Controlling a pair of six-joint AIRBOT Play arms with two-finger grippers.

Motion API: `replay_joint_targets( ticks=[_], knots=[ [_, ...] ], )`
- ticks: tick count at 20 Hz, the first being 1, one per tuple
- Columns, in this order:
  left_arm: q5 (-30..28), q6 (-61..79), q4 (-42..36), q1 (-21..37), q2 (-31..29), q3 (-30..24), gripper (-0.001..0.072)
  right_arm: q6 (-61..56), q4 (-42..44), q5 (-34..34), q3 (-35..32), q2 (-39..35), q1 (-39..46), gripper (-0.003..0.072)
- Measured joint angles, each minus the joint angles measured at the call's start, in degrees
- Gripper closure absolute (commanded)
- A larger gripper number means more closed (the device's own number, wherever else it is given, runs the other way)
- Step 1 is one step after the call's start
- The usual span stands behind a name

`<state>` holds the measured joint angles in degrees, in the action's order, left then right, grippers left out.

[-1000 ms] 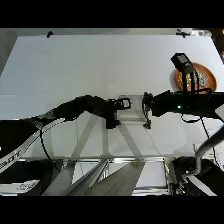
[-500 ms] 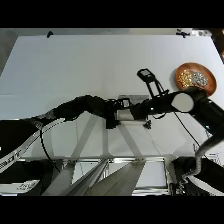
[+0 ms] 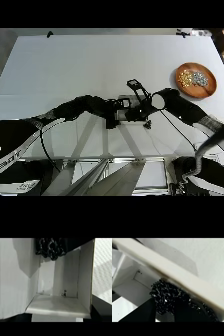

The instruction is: Fold the box and place the chain.

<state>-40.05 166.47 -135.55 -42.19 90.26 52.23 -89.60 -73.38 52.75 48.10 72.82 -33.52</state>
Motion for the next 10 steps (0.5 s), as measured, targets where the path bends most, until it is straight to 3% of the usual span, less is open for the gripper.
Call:
replay_joint_targets(
  ticks=[1, 10],
  knots=[
    [0.0, 0.0, 0.0, 0.0, 0.0, 0.0, 0.0394, 0.0, 0.0, -0.3, 0.0, 0.3, 0.0, 0.0432],
    [0.0, 0.0, 0.0, 0.0, 0.0, 0.0, 0.0394, -0.4, -1.9, 0.0, 0.0, -5.1, 0.0, 0.0430]
  ],
)
